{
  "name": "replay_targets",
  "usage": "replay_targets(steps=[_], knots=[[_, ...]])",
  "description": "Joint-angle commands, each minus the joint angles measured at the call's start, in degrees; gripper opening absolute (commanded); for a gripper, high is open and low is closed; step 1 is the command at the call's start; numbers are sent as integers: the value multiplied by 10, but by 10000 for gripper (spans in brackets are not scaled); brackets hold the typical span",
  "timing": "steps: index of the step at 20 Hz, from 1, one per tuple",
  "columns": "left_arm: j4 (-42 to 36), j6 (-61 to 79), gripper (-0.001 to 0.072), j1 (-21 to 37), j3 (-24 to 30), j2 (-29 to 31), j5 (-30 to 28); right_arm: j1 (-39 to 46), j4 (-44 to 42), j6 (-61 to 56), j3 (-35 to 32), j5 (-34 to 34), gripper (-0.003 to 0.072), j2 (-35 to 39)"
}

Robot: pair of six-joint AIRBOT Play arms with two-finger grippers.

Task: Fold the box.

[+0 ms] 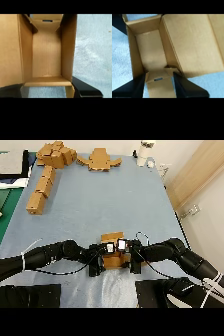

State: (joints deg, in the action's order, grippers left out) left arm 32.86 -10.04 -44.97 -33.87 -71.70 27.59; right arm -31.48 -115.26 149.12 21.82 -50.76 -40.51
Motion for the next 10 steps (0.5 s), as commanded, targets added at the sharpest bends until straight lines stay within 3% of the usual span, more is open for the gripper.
replay_targets(steps=[1, 7, 8, 9, 10], knots=[[0, 0, 403, 0, 0, 0, 0, 0, -11, 0, 0, 1, 591, -5], [0, 0, 403, 0, 0, 0, 0, 0, -2, -1, 0, 0, 556, -5], [0, 0, 403, 0, 0, 0, 0, 0, 3, -2, 0, -4, 395, -5], [0, 0, 403, 1, 0, 0, 0, 0, 17, -11, 0, -13, 128, -2], [0, 0, 403, 0, 0, 0, 0, 1, 38, -43, 2, -21, 5, 3]])
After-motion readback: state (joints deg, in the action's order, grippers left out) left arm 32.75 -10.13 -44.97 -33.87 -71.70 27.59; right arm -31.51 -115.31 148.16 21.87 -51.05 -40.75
